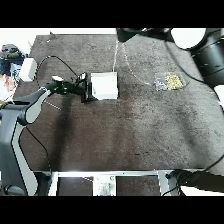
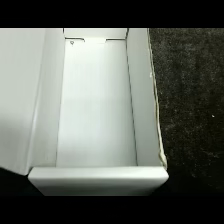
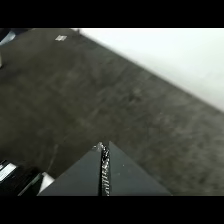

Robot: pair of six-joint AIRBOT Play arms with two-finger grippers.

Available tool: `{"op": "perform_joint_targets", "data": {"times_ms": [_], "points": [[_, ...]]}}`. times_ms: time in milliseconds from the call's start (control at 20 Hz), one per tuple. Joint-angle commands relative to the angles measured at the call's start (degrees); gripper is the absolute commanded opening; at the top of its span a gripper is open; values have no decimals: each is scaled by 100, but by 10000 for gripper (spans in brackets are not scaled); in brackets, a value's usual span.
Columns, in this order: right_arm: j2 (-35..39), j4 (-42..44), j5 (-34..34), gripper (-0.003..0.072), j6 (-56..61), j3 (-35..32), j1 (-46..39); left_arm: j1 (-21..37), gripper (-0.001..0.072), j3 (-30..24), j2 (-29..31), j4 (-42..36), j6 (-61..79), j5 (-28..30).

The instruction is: Fold the box and place the chain.

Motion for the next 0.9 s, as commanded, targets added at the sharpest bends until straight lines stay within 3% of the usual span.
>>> {"op": "perform_joint_targets", "data": {"times_ms": [0, 500, 550, 600, 850], "points": [[-382, 50, -55, 11, 9, 0, 155, 4, 217, 0, -2, 2, 2, 0], [-1635, 125, 555, 27, 24, -11, -35, 4, 217, 0, -2, 2, 2, 0], [-1703, 122, 656, 259, 20, -11, -79, 4, 217, 0, -2, 2, 0, 0], [-1722, 118, 874, 444, 0, -11, -146, 4, 217, 0, -2, 2, 0, 0], [-1513, 706, 2111, 442, 138, -101, -946, 4, 217, 0, -2, 2, 0, 0]]}}
